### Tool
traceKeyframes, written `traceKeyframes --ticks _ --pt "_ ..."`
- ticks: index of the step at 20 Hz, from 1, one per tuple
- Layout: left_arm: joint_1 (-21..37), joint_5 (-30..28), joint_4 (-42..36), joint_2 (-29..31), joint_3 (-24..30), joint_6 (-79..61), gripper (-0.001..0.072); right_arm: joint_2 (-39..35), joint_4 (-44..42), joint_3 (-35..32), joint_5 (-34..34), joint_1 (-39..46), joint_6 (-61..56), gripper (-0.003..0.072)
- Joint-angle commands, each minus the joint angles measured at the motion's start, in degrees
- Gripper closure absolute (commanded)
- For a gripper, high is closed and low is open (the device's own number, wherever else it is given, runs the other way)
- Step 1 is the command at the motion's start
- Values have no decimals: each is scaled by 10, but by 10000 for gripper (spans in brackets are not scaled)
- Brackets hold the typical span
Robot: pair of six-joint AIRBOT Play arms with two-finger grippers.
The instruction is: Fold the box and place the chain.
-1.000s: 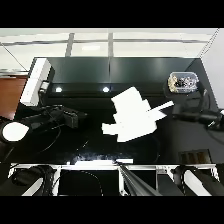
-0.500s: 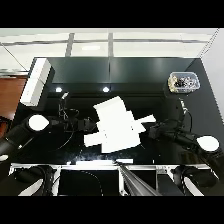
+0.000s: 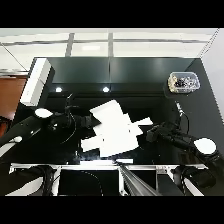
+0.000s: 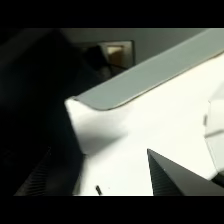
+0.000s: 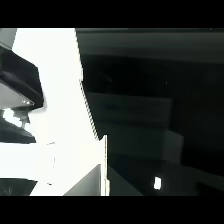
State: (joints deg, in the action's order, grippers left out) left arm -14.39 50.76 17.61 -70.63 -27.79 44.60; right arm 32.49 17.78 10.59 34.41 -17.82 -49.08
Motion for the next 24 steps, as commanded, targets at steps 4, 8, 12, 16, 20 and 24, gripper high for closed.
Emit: traceKeyframes --ticks 4,8,12,16,20,24 --pt "21 165 -104 -118 -14 -253 4 -1 -2 0 30 -2 -11 677" --pt "11 235 -57 -161 -60 -279 157 -1 0 0 29 -2 -13 677" --pt "14 250 45 -161 -89 -269 247 -1 0 0 28 -2 -13 677" --pt "14 249 59 -161 -91 -265 356 -1 1 0 28 -2 -13 677" --pt "14 250 59 -161 -91 -265 448 -1 2 0 28 -2 -13 676" --pt "14 263 59 -161 -91 -264 683 -1 3 0 28 -2 -13 676"
